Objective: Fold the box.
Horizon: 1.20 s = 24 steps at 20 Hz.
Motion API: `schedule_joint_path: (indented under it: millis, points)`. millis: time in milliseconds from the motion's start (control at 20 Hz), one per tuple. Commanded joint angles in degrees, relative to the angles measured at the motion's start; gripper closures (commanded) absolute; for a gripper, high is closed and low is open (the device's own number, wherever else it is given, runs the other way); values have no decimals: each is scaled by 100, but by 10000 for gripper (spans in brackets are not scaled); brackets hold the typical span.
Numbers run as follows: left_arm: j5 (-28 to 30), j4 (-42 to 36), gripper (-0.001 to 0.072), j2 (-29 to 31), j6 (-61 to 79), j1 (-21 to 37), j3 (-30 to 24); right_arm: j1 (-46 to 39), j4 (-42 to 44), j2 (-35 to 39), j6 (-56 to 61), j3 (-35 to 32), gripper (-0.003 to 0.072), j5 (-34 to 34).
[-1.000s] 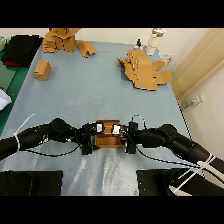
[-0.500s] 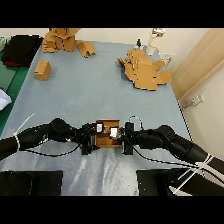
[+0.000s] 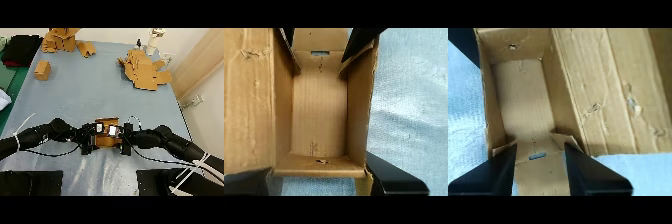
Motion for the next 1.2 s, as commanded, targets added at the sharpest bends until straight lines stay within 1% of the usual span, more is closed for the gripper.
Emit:
schedule_joint_path:
  millis: [0, 50, 100, 150, 250, 300, 400, 450, 500, 550, 600, 700, 750, 900, 1000, 1150]
  points:
    - [2, -2, 288, 2, 0, 2, 2, 0, -299, 87, 422, 57, 388, -280]
    - [2, -2, 288, 2, 2, 2, 2, -2, -828, 192, 879, 140, 612, -573]
    - [2, -2, 288, 2, 0, 2, 2, -2, -1585, 326, 1770, 260, 680, -872]
    - [2, -2, 288, 2, 0, 2, 2, -2, -2367, 452, 2710, 402, 681, -1239]
    - [2, -2, 288, 2, 0, 2, 2, -7, -3799, 748, 3980, 671, 682, -2201]
    - [2, -2, 288, 2, 2, 2, 2, -39, -4350, 920, 4426, 748, 682, -2616]
    - [2, -2, 288, 0, 0, 2, 2, -256, -5283, 1226, 5700, 769, 681, -3154]
    - [2, -2, 288, 0, 0, 2, 2, -498, -5455, 1294, 6345, 769, 681, -3403]
    - [2, -2, 288, 2, 0, 2, 2, -848, -5307, 1287, 6872, 767, 682, -3626]
    - [2, -2, 288, 0, 0, 2, 2, -1204, -4848, 1244, 7114, 754, 681, -3679]
    - [2, -2, 288, 2, 0, 2, 2, -1567, -4094, 1189, 7145, 713, 681, -3563]
    - [2, -2, 288, 0, 0, 2, 2, -2022, -2616, 1029, 6968, 540, 681, -3104]
    - [2, -2, 288, 2, 0, 2, 2, -2090, -2081, 909, 6760, 424, 681, -2837]
    - [2, -2, 288, 2, 0, 2, 2, -2065, -907, 463, 6306, 114, 682, -2232]
    - [2, -2, 288, 2, 0, 2, 2, -2063, -435, 140, 5963, 28, 681, -2050]
    - [2, -2, 288, 2, 0, 2, 2, -1810, -125, -72, 5630, 28, 682, -1867]
